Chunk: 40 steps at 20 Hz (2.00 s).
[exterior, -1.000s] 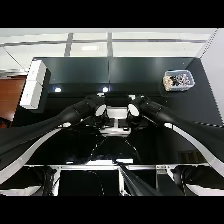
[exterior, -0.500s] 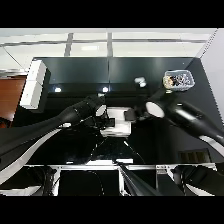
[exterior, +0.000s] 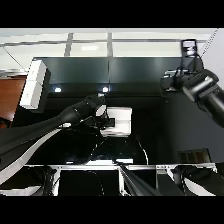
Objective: Fold the box and place the chain.
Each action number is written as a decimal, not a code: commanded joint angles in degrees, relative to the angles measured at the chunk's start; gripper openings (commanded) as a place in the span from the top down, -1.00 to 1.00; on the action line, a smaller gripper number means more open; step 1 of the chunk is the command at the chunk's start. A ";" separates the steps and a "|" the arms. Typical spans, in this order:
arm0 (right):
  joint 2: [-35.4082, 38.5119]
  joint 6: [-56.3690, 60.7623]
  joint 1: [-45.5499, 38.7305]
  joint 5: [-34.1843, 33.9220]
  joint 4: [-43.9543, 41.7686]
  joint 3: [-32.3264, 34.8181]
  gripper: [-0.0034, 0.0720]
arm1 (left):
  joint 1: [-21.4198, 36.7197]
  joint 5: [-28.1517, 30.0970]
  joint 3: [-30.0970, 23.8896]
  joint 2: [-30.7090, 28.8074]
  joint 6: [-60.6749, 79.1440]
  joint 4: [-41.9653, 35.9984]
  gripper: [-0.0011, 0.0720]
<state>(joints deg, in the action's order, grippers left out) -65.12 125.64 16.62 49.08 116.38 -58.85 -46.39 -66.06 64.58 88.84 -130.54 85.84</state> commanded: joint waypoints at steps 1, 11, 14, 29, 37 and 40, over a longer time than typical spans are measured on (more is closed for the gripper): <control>-7.80 0.22 -12.15 -10.05 -10.51 -3.30 -1.00 | 0.02 -0.07 0.04 -0.02 0.02 0.00 0.90; -42.56 -5.11 -25.53 16.57 -23.34 -42.21 -1.00 | 0.02 0.00 0.04 -0.02 0.02 0.02 0.90; -46.60 -4.98 -26.27 15.32 -23.15 -45.68 -1.00 | 0.02 -0.13 0.04 -0.02 0.02 0.02 0.90; -43.67 -15.61 -27.21 19.34 -22.73 -49.09 0.88 | 0.02 -0.20 0.04 -0.02 0.02 0.00 0.90; -29.22 -23.41 -27.06 20.37 -22.99 -49.09 0.88 | 0.02 -0.20 0.04 -0.02 0.02 0.02 0.90; -27.04 -23.61 -27.04 20.22 -22.99 -49.09 0.88 | 0.02 -0.24 0.04 -0.02 0.02 0.02 0.90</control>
<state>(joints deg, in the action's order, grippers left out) -94.96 103.37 -10.48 69.36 93.41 -107.87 -46.39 -66.41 64.58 88.84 -130.54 85.84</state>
